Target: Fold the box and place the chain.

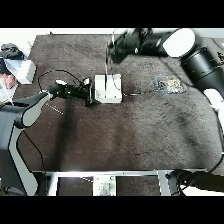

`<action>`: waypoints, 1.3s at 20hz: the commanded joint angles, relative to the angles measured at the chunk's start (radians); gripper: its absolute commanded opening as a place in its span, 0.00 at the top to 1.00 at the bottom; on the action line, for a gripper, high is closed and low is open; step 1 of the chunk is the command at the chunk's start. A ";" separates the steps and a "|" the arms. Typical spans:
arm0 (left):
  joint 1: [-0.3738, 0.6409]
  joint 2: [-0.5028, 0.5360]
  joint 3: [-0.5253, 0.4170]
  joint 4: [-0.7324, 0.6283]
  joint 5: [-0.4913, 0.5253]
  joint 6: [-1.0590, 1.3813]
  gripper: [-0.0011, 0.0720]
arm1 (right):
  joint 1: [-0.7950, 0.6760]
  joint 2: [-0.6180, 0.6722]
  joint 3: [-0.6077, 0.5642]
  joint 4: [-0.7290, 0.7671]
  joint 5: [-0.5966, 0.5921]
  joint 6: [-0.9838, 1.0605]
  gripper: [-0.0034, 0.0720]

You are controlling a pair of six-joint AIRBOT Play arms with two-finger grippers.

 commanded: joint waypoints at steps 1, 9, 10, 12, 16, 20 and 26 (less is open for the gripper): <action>0.000 0.001 0.000 0.000 0.000 0.000 0.34 | -0.009 -0.047 -0.132 -0.089 0.016 0.012 0.87; 0.000 0.001 0.000 0.000 0.000 0.000 0.34 | -0.302 0.049 -0.380 -0.102 0.019 0.216 0.52; 0.000 0.001 0.000 0.000 0.000 0.000 0.34 | -0.347 0.053 -0.425 -0.102 0.020 0.250 0.52; 0.000 0.001 0.000 0.000 0.000 0.000 0.34 | -0.427 0.053 -0.529 -0.101 -0.035 0.318 0.52; 0.000 0.001 0.000 0.000 0.000 0.000 0.34 | -0.510 0.019 -0.669 -0.088 -0.235 0.439 0.52; 0.000 0.001 0.000 0.000 0.000 0.000 0.34 | -0.510 -0.082 -0.669 0.062 -0.345 0.433 0.52; 0.000 0.001 0.000 0.000 0.000 0.000 0.34 | -0.475 -0.166 -0.652 0.180 -0.497 0.420 0.52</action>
